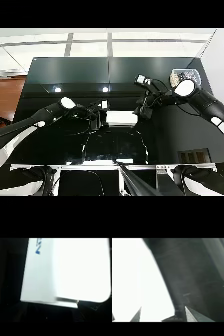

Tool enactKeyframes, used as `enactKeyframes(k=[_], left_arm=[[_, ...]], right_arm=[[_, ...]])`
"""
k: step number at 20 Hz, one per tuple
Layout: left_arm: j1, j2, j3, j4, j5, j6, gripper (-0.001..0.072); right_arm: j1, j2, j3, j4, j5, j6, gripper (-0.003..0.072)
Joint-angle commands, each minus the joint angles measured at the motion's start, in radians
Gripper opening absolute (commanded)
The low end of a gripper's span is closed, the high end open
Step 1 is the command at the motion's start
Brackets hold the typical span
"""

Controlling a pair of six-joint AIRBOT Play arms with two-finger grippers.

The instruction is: Fold the box and place the chain.

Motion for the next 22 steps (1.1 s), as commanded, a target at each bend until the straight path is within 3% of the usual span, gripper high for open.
enactKeyframes(k=[1,7,16,19,20,22], left_arm=[[0.000,-0.001,0.001,0.000,0.000,-0.001,0.0349],[0.000,-0.001,0.001,0.000,0.000,-0.001,0.0349],[0.000,-0.001,0.001,0.000,0.000,-0.001,0.0349],[0.000,-0.001,0.001,0.000,0.000,-0.001,0.0349],[0.000,-0.001,0.001,0.000,0.000,-0.001,0.0349],[0.000,-0.001,0.001,0.000,0.000,-0.001,0.0349]], right_arm=[[0.003,-0.001,-0.008,0.024,0.026,-0.139,0.0630],[0.066,-0.001,-0.008,0.060,0.028,-0.177,0.0629],[0.087,-0.023,-0.018,-0.007,0.017,-0.177,0.0627],[0.088,-0.023,-0.022,-0.006,0.014,-0.176,0.0422],[0.087,-0.023,-0.022,-0.006,0.015,-0.176,0.0245],[0.087,-0.023,-0.022,-0.006,0.014,-0.176,0.0201]])
